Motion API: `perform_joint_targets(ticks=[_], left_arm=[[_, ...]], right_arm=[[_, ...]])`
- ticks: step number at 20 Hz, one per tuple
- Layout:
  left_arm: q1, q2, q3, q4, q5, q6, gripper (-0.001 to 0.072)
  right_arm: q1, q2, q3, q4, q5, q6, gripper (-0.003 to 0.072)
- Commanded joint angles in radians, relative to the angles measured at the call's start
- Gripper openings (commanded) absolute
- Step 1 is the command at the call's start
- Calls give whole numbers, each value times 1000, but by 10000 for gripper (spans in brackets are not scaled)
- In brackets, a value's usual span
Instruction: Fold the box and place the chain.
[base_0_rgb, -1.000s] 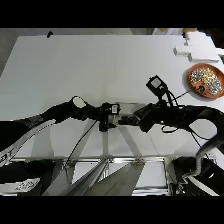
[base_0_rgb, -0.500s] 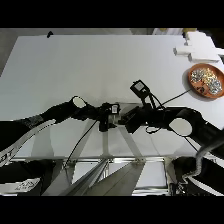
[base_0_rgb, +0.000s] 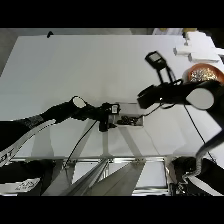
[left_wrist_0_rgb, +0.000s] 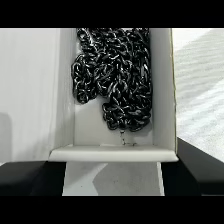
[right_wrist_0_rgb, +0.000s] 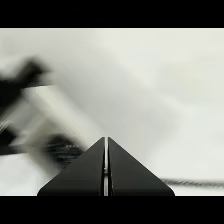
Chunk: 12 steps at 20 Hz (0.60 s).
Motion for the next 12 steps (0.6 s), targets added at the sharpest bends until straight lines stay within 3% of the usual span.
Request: perform_joint_targets(ticks=[1,3,4,5,6,12], left_arm=[[1,1,1,0,0,0,273],[1,1,1,0,0,0,273],[1,1,1,0,0,0,273],[1,1,1,0,0,0,273],[1,1,1,0,0,0,273],[1,1,1,0,0,0,273]], right_arm=[[-173,-33,56,-152,140,74,16],[-245,-104,53,-189,204,85,20],[-261,-138,48,-192,212,85,98],[-265,-174,42,-193,212,85,222],[-264,-207,39,-195,210,85,249],[-256,-386,22,-204,165,178,263]])
